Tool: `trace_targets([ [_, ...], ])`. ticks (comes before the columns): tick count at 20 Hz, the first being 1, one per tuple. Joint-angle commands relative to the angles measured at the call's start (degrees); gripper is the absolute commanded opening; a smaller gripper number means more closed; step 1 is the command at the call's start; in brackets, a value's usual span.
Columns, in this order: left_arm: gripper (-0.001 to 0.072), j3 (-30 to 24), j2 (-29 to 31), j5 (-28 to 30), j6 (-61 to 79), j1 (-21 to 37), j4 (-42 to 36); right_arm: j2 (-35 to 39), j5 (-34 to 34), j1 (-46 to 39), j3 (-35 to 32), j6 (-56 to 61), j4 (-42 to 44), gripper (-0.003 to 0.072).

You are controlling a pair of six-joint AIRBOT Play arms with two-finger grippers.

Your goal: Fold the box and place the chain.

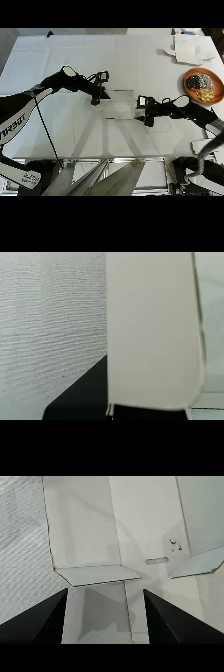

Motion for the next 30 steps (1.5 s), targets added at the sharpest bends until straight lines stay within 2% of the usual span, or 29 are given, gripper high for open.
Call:
trace_targets([
  [1,0.0015,0.0,0.0,0.0,0.0,0.0,0.0,-1.3,0.6,1.5,0.0,-2.2,2.1,0.0529],
  [5,0.0015,0.0,0.0,0.0,0.0,0.0,0.0,-2.7,0.7,3.0,0.0,-1.0,5.1,0.0529],
  [15,0.0015,0.0,0.0,0.0,0.0,0.0,0.0,-2.7,-5.6,3.0,0.0,17.0,5.6,0.0529],
  [30,0.0015,0.0,0.0,0.0,0.0,0.0,0.0,-1.3,-8.4,2.9,1.5,24.0,5.5,0.0529],
])
